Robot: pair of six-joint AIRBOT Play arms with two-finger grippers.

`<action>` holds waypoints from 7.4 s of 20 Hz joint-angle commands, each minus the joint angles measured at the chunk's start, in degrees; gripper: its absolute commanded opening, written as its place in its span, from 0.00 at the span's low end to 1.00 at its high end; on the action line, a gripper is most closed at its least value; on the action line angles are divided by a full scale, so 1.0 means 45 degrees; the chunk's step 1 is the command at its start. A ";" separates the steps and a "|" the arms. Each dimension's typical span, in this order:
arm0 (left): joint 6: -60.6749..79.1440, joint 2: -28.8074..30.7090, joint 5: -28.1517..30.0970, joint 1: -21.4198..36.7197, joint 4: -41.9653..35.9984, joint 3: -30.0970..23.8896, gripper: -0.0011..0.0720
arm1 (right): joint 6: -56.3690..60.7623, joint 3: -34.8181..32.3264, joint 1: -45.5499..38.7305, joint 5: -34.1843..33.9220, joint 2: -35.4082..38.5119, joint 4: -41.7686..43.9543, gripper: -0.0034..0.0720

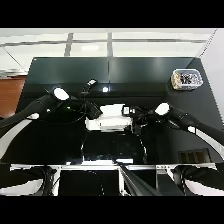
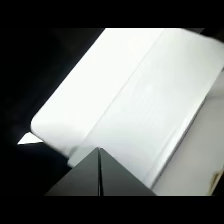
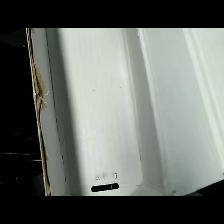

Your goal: Fold the box and place the chain.

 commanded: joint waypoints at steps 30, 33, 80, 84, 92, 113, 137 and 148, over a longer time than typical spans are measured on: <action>0.7718 0.2375 0.0452 -0.1598 0.2667 -0.1870 0.50 | 0.0029 -0.0010 0.0005 0.0005 -0.0005 0.0029 0.69; 0.7703 0.2297 0.0457 -0.1598 0.2633 -0.1870 0.37 | 0.0024 -0.0010 0.0005 0.0005 -0.0005 0.0029 0.69; -0.6246 0.1826 -0.0908 0.3356 -0.1583 -0.4546 0.05 | 0.0029 -0.0010 0.0005 0.0005 -0.0005 0.0029 0.69; -0.6232 0.0408 -0.0743 0.2118 -0.1671 -0.3682 0.05 | 0.0029 -0.0010 0.0005 0.0005 -0.0005 0.0029 0.69; -0.4541 0.0262 -0.3021 0.2696 -0.1933 -0.1938 0.30 | 0.0029 -0.0010 0.0005 0.0005 -0.0005 0.0034 0.69; -0.7888 0.0262 -0.2793 0.0214 0.0359 -0.0194 0.57 | 0.0029 -0.0010 0.0005 0.0005 -0.0005 0.0034 0.69; -1.9526 -0.1190 -0.3337 -0.5401 1.0482 0.3191 0.49 | 0.0029 -0.0010 0.0005 -0.0005 -0.0005 0.0034 0.69; -2.0002 -0.1593 -0.3167 -0.5338 1.0059 0.3196 0.05 | 0.0029 -0.0010 0.0005 0.0000 -0.0005 0.0029 0.69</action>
